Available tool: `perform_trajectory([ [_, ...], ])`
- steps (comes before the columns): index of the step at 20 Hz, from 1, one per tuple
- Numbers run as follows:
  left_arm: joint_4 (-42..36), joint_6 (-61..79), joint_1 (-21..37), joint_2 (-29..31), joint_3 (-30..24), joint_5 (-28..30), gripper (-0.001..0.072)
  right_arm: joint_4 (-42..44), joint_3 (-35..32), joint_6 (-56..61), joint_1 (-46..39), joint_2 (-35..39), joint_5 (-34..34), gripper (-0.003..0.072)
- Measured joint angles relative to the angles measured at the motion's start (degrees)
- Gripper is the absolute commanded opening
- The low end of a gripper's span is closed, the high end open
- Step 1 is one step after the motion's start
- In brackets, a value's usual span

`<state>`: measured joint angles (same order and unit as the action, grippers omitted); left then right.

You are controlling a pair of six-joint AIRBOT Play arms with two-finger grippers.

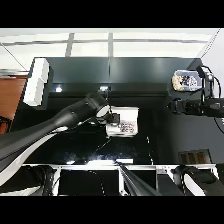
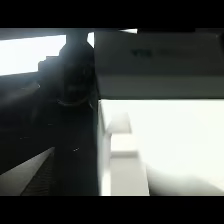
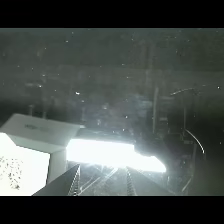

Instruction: Fold the box and place the chain.

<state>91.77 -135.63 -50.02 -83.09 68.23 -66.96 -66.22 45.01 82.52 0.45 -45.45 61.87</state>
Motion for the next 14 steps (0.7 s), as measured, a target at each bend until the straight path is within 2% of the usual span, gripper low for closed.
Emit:
perform_trajectory([
  [2, 4.20, 2.12, -0.11, 4.92, -1.29, -2.08, 0.0628, 0.31, -0.04, 0.00, -0.04, 0.00, -0.02, 0.0352],
  [4, 8.35, 3.80, 1.22, 10.56, -5.05, -4.07, 0.0631, 0.44, -0.11, 0.00, -0.04, 0.02, -0.02, 0.0352],
  [7, 10.27, 5.90, 9.84, 19.17, -15.02, -4.55, 0.0632, 0.98, -0.13, 0.00, -0.04, 0.02, -0.02, 0.0352],
  [9, 3.04, 12.94, 17.59, 23.45, -22.71, 0.70, 0.0631, 1.27, -0.13, 0.33, -0.04, 0.02, -0.07, 0.0352],
  [12, -19.65, 38.36, 26.71, 26.12, -32.33, 8.17, 0.0635, 1.42, -0.13, 2.12, -0.04, 0.02, -0.35, 0.0352],
  [14, -33.53, 60.39, 29.94, 25.59, -36.20, 9.03, 0.0719, 1.57, -0.13, 3.39, -0.04, 0.02, -0.33, 0.0352],
])
